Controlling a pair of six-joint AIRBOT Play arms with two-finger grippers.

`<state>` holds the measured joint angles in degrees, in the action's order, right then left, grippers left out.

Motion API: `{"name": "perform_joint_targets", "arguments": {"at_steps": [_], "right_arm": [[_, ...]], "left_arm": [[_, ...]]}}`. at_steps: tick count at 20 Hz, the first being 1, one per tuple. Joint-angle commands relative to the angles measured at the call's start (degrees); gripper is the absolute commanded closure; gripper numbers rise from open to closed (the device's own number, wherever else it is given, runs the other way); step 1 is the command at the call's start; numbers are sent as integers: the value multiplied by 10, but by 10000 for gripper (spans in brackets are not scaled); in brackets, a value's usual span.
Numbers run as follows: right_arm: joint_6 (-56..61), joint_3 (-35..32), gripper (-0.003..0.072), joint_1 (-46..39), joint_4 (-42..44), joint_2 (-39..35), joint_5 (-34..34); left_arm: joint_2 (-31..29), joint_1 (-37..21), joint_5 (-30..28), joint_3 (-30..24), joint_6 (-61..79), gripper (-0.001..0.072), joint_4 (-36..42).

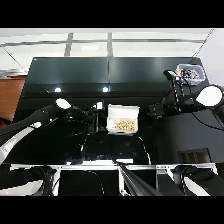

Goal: Fold the box and place the chain.

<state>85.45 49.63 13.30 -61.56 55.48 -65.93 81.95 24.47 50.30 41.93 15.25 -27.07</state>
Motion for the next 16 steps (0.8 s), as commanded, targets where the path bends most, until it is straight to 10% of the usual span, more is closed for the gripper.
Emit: {"name": "perform_joint_targets", "arguments": {"at_steps": [1,10,13,16], "right_arm": [[0,0,482,0,0,0,5],[0,0,483,0,0,0,13],[0,0,482,0,0,0,28],[-2,0,483,0,-1,0,35]], "left_arm": [[7,14,-4,12,13,-5,-14],[19,25,-12,22,15,6,40],[19,24,-9,22,8,366,33],[14,24,-10,22,6,368,33]]}}
